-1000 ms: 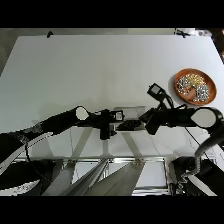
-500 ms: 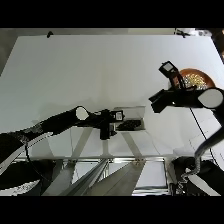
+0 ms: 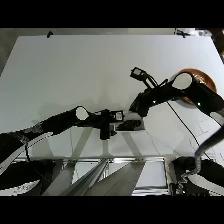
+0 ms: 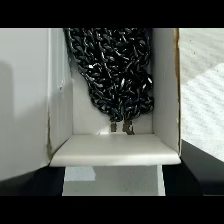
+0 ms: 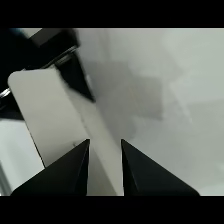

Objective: Fold the box and place the chain.

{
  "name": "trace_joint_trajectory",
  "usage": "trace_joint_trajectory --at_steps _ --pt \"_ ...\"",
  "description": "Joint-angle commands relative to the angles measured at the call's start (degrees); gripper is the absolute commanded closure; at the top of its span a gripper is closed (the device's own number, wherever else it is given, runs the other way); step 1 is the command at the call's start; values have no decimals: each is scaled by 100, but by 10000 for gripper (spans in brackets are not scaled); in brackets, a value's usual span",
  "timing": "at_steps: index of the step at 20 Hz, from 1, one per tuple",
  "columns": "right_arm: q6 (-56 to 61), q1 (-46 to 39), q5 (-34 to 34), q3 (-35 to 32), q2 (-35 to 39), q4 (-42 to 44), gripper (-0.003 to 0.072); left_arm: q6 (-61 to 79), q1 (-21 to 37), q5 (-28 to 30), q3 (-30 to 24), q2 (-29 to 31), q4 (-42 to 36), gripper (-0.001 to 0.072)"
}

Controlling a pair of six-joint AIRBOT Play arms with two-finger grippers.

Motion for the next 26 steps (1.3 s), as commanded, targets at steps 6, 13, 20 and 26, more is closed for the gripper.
trace_joint_trajectory --at_steps 6,13,20,26 --pt "-765 632 1274 52 -57 -737 364 0 0 0 0 0 2 219" --pt "-297 1333 938 -55 326 -2511 349 0 0 0 0 0 2 219" --pt "15 1351 533 -74 330 -2848 349 0 0 2 0 0 2 219" --pt "13 1633 398 -74 332 -2935 401 0 0 2 0 0 2 219"
